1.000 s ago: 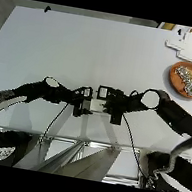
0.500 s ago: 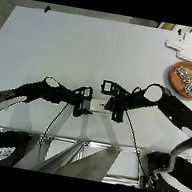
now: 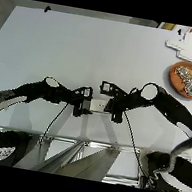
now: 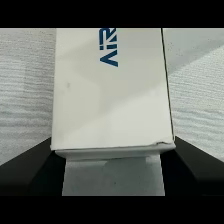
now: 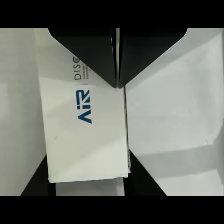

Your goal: Fold the box and place the chain.

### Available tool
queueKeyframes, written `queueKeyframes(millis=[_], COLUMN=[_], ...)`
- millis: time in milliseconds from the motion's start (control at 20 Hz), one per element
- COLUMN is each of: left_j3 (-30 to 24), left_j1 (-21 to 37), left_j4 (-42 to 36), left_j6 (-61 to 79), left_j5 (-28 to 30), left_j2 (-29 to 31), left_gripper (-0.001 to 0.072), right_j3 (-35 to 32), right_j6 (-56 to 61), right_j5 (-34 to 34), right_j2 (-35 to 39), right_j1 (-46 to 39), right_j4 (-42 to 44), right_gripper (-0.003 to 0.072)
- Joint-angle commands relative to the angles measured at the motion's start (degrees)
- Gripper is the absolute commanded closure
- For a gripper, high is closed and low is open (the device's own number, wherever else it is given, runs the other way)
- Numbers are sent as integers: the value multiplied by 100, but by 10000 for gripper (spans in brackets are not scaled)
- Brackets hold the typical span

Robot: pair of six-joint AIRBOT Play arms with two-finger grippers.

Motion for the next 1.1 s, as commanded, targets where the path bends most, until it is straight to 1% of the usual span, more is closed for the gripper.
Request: queueKeyframes(millis=[0, 300, 800, 900, 1050], left_j3=[0, 0, 0, 0, 0], left_j1=[4, 4, 4, 4, 4], left_j4=[-2, 0, 0, -2, -2], left_j6=[-2, -2, -2, -2, -2], left_j5=[-4, -4, -4, -4, -4], left_j2=[2, 2, 2, 2, 2], left_gripper=[697, 697, 697, 697, 697], right_j3=[-7, -166, -170, -151, -20], right_j6=[0, -7, -2, -2, 17], right_j5=[9, -229, -459, -525, -577], right_j2=[-157, -175, -136, 109, 750], right_j1=[-4, -4, -4, -7, -168], right_j4=[-24, -37, -168, -179, -195], right_gripper=[669, 669, 669, 669, 668])
